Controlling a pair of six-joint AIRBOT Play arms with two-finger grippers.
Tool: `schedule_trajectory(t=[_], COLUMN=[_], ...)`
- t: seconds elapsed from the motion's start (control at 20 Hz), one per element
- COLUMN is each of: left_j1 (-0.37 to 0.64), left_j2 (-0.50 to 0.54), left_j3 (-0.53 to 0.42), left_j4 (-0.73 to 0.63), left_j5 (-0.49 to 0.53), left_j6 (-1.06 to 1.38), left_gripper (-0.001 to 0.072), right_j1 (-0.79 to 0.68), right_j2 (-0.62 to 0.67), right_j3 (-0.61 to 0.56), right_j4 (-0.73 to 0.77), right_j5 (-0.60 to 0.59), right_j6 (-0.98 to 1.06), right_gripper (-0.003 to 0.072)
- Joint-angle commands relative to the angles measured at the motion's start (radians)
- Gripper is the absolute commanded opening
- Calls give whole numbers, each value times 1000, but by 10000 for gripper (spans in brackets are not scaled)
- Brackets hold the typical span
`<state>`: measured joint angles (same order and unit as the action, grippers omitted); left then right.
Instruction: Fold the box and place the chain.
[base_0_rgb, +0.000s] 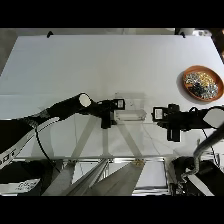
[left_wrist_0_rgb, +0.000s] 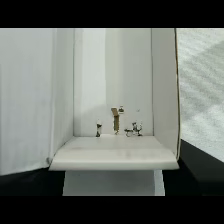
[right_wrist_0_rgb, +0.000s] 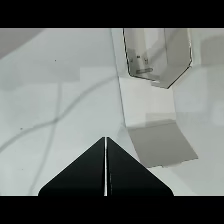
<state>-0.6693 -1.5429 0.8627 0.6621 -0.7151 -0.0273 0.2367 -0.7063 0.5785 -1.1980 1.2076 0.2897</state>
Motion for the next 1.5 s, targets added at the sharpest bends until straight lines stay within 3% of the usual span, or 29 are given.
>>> schedule_trajectory(t=[0.0,0.2,0.55,0.6,0.65,0.7,0.9,1.15,1.45], left_j1=[1,1,1,1,1,1,1,1,1], left_j2=[0,0,0,0,0,0,0,0,0], left_j3=[0,0,0,0,0,0,0,0,0], left_j4=[0,0,0,0,0,0,0,0,0], left_j5=[0,0,0,0,0,0,0,0,0], left_j6=[0,0,0,0,0,0,0,0,0], left_gripper=[392,392,392,392,392,392,392,392,392], right_j1=[0,0,0,0,0,0,0,0,0], right_j2=[-2,-2,-54,-79,-111,-140,-226,-264,-354], right_j3=[0,0,-2,-2,-2,-2,-2,-2,-2], right_j4=[25,90,23,35,35,31,22,-26,-20], right_j5=[14,-31,-100,-112,-137,-154,-185,-317,-371], right_j6=[25,54,-99,-119,-118,-115,-116,-121,-239], right_gripper=[8,8,16,99,232,257,254,238,237])
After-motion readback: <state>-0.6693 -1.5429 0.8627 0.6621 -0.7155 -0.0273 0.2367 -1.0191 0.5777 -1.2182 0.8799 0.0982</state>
